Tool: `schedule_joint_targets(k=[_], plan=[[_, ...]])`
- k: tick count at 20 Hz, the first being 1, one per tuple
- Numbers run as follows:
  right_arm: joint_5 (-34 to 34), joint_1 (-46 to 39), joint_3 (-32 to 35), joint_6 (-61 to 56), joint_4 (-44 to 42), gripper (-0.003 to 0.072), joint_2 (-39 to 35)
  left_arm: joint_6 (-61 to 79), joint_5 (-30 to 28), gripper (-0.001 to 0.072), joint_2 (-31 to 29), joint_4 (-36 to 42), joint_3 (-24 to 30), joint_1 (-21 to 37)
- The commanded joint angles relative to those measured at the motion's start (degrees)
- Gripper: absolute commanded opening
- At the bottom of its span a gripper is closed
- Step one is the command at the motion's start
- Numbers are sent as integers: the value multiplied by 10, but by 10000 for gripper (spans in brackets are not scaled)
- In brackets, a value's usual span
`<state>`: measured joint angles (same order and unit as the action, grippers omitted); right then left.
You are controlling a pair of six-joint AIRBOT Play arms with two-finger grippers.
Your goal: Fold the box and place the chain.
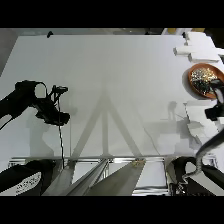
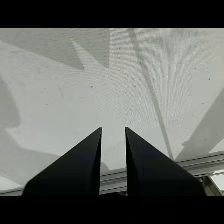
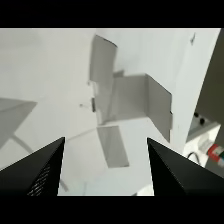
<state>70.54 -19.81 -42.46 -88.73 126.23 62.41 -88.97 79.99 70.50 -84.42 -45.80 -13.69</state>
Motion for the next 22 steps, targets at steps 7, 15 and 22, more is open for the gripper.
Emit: schedule_joint_targets(k=[7,15,22], plan=[[-101,-195,-2,70,-13,507,38,0,0,170,0,0,0,0],[-177,-195,-8,41,13,323,109,0,0,170,0,0,0,0],[-73,-118,-11,37,-29,21,42,0,0,170,0,0,0,0]])
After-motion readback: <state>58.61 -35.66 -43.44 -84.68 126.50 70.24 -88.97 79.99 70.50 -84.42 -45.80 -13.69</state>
